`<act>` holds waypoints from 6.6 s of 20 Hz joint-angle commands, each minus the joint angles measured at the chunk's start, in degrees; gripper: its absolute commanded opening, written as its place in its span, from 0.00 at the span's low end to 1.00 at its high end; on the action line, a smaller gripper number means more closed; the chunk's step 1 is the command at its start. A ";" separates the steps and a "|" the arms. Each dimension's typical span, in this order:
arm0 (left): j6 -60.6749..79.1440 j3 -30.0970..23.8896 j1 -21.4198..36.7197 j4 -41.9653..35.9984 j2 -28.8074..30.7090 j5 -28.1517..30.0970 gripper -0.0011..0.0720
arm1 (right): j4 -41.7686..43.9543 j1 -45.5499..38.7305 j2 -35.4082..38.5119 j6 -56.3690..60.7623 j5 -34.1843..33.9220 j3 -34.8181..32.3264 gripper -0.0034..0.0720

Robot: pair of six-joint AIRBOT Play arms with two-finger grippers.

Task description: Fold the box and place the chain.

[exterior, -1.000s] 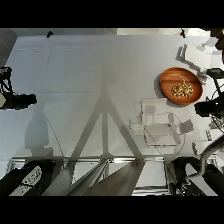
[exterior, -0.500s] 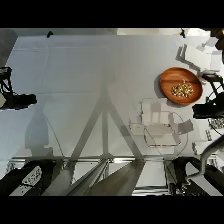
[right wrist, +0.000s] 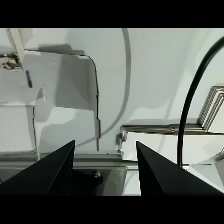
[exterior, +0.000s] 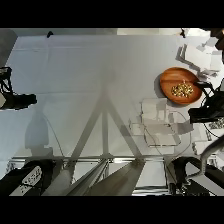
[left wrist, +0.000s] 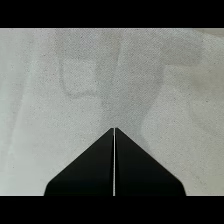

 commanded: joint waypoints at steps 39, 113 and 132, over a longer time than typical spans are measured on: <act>0.00 0.02 0.00 0.00 0.00 0.02 0.03 | 37.29 -0.04 4.74 -23.15 -13.81 -2.49 0.05; 90.36 28.22 -18.05 -72.26 -37.64 -14.71 0.88 | 59.12 22.10 6.19 -36.26 -54.90 -20.90 0.06; 99.56 29.09 -22.60 -78.25 -45.00 -10.71 0.54 | 59.12 22.10 6.19 -36.26 -54.90 -20.90 0.06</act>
